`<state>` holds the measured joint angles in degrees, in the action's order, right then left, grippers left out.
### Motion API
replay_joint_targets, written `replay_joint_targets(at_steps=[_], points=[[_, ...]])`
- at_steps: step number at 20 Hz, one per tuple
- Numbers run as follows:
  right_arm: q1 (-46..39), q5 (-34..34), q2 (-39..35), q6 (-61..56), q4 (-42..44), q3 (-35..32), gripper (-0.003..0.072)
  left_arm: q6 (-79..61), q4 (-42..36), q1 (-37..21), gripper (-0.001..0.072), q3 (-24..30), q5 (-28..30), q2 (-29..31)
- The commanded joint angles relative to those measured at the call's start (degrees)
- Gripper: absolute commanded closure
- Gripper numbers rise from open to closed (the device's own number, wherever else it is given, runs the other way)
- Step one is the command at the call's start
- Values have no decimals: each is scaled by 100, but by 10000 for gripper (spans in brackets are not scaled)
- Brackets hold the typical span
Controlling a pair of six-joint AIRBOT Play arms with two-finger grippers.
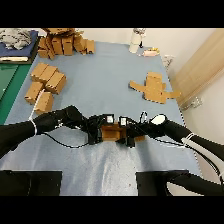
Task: Fold the box.
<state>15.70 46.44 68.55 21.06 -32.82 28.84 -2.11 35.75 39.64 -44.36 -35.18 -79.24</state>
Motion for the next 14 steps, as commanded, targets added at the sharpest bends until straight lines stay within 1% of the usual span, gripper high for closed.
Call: replay_joint_targets(at_steps=[1,6,7,8,9,14], points=[[0,0,0,-2,2,0,90,0,-9,4,13,0,72,-4],[0,0,0,0,0,0,90,-9,-251,17,13,0,175,-7],[0,0,0,0,0,0,90,-11,-234,37,51,0,190,-7],[0,0,0,0,0,0,90,-50,-234,39,197,0,166,-7],[0,0,0,0,0,0,90,-138,-234,39,228,0,133,-7],[0,-2,0,0,2,0,90,-155,-219,39,229,2,114,-7]])
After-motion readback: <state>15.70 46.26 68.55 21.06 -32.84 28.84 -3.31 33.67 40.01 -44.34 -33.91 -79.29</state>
